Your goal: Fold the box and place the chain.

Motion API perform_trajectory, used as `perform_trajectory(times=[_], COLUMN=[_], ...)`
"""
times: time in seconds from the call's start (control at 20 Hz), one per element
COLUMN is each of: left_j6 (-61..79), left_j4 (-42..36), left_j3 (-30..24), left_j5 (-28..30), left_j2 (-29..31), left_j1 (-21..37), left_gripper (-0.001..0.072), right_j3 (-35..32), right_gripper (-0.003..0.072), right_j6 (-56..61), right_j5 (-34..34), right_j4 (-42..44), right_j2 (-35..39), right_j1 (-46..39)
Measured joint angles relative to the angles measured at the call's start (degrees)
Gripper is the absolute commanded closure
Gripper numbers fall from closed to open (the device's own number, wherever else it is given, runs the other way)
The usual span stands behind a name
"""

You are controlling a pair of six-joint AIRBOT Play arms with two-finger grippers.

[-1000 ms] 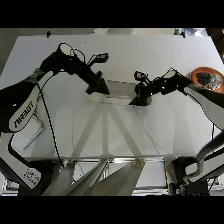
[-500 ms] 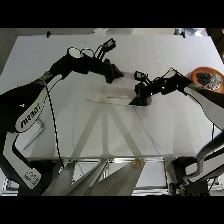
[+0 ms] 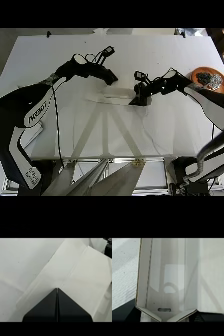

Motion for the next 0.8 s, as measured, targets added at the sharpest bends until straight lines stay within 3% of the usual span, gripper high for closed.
perform_trajectory(times=[0.25, 0.5, 0.55, 0.65, 0.75, 0.8], left_j6=[-0.46, 7.34, 8.98, 11.32, 12.7, 13.38], left_j4=[-3.04, -3.78, -2.69, 0.9, 5.11, 6.86], left_j3=[-0.02, -0.02, -0.02, -0.11, -0.83, -1.53], left_j5=[-6.38, -22.14, -24.85, -28.11, -28.35, -27.41], left_j2=[2.32, 5.97, 6.38, 6.91, 7.17, 7.28], left_j1=[2.97, 8.87, 10.05, 11.93, 12.7, 12.74], left_gripper=[0.0699, 0.0698, 0.0658, 0.0428, 0.0418, 0.0358], right_j3=[0.0, 0.0, 0.0, 0.0, 0.0, 0.0], right_gripper=[0.0311, 0.0311, 0.0311, 0.0311, 0.0311, 0.0311], right_j6=[-0.13, -0.11, -0.09, -0.04, -0.04, -0.04], right_j5=[0.04, 0.04, 0.04, 0.04, 0.04, 0.04], right_j4=[-0.24, -0.2, -0.2, -0.17, -0.17, -0.17], right_j2=[0.0, 0.0, 0.0, 0.0, 0.0, 0.0], right_j1=[0.02, 0.02, 0.02, 0.02, 0.02, 0.02])
